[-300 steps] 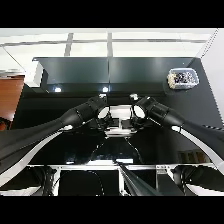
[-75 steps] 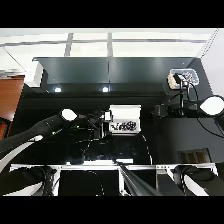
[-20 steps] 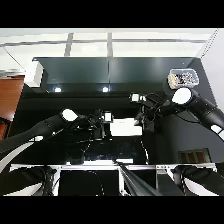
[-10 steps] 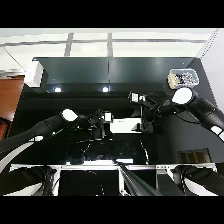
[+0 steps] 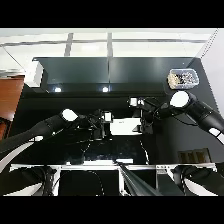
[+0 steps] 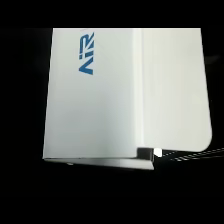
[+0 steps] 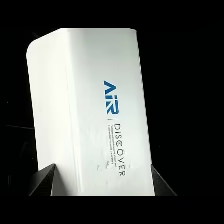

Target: Fold the box and place the chain.

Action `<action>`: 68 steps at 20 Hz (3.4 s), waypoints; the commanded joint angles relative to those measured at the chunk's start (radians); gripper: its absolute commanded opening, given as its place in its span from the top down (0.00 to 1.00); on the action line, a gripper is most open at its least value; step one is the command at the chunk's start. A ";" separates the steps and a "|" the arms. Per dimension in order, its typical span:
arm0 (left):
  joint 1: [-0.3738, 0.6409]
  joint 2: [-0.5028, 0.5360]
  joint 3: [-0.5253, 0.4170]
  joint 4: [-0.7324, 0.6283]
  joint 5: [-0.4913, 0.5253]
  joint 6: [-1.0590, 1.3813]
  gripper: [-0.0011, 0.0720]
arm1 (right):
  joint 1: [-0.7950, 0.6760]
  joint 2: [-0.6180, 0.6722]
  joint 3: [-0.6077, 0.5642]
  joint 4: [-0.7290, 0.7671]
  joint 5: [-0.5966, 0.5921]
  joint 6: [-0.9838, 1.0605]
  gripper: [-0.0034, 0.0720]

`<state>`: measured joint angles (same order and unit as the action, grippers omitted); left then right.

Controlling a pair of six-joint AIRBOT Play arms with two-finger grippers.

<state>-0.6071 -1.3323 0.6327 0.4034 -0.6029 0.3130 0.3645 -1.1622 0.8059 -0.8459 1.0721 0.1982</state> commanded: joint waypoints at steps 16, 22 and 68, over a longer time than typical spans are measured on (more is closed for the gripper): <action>0.000 -0.001 0.000 0.003 -0.001 0.002 0.54 | 0.001 0.018 0.000 -0.003 0.028 0.011 0.56; 0.000 -0.001 0.000 0.003 -0.001 0.002 0.54 | 0.004 0.018 -0.001 -0.003 0.026 0.011 0.56; 0.000 -0.001 0.000 0.003 -0.001 0.001 0.54 | 0.031 0.041 -0.020 -0.027 -0.022 0.079 0.79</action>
<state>-0.6075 -1.3323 0.6327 0.4068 -0.6060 0.3145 0.3943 -1.1202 0.7940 -0.8722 1.0443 0.2771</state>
